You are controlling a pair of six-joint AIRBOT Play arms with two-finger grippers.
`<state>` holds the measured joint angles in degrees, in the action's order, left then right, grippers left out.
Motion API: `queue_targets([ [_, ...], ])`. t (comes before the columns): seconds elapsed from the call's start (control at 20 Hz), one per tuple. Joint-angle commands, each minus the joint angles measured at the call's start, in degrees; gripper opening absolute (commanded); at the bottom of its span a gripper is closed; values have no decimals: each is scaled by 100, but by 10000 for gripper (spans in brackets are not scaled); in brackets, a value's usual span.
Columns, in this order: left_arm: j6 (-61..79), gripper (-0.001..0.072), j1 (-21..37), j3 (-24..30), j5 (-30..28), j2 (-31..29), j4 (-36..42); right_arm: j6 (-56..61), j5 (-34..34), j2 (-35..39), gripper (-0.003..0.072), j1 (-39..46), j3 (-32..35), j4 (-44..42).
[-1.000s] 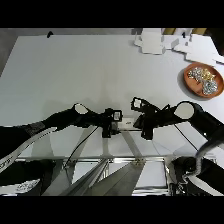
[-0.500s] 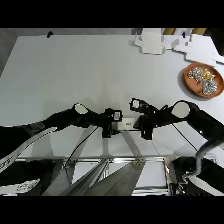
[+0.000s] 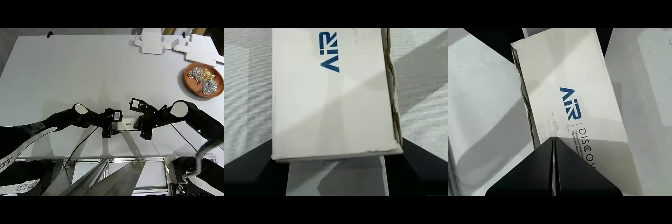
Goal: Fold the box and place the chain.
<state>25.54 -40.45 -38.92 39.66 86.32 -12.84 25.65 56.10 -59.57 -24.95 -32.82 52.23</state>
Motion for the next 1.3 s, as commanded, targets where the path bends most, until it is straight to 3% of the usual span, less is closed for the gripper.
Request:
queue_targets([
  [0.0,2,271,0,2,-2,-4,-2,26,-48,251,24,31,-4,-35],
  [0.15,0,271,0,2,-2,-4,-2,590,-175,562,56,273,-68,181],
  [0.3,0,271,0,2,-2,-4,-2,1626,-260,798,66,734,-214,953],
  [0.55,2,271,0,2,0,-4,-2,3442,-817,874,53,2022,-212,2133],
  [0.75,0,271,0,2,-2,-4,-2,4717,-695,680,22,2944,-210,2863],
  [0.95,0,271,0,2,-2,-4,0,4913,-282,581,22,3379,-208,2981],
  [1.25,17,271,0,2,0,-4,42,4913,-164,575,23,3388,-208,2983],
])
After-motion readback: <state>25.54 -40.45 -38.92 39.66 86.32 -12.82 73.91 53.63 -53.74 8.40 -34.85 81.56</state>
